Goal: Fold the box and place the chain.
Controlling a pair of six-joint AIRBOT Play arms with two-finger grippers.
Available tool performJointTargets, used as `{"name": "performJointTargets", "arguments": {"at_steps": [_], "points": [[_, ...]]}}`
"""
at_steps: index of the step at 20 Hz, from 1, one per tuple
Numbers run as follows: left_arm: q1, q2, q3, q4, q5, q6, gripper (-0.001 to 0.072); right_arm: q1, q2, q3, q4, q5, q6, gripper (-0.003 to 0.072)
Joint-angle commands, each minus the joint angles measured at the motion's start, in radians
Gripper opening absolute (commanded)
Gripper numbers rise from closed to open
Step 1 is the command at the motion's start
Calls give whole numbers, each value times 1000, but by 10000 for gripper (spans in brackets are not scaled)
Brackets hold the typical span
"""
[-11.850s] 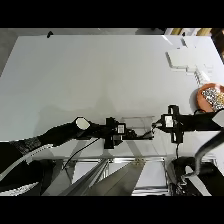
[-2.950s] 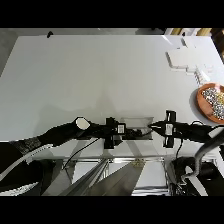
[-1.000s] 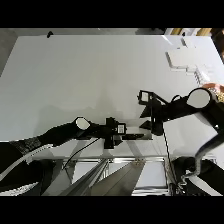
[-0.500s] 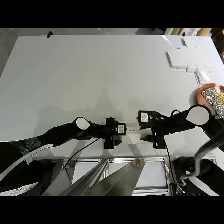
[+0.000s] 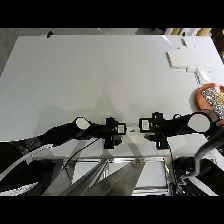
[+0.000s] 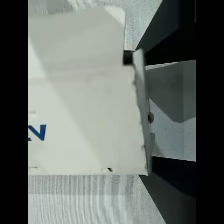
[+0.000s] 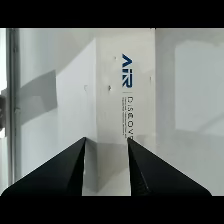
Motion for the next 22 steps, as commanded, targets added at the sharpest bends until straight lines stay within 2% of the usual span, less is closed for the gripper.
{"name": "performJointTargets", "arguments": {"at_steps": [1,3,5,11,12,14,18,22], "points": [[0,1,0,2,0,2,207,1,3,-10,-16,-39,0,219],[0,1,0,2,0,2,207,1,3,-10,-6,-42,0,218],[0,1,0,2,0,2,207,1,3,-10,-3,-42,0,164],[0,1,0,2,0,2,207,1,38,-10,40,-43,0,147],[0,1,0,2,0,2,207,1,50,-10,36,-43,0,84],[0,1,0,2,0,2,207,1,48,-14,22,-48,0,78],[0,1,0,2,0,2,207,1,48,-75,3,-149,0,80],[0,1,0,2,0,2,207,1,48,-80,6,-146,0,81]]}}
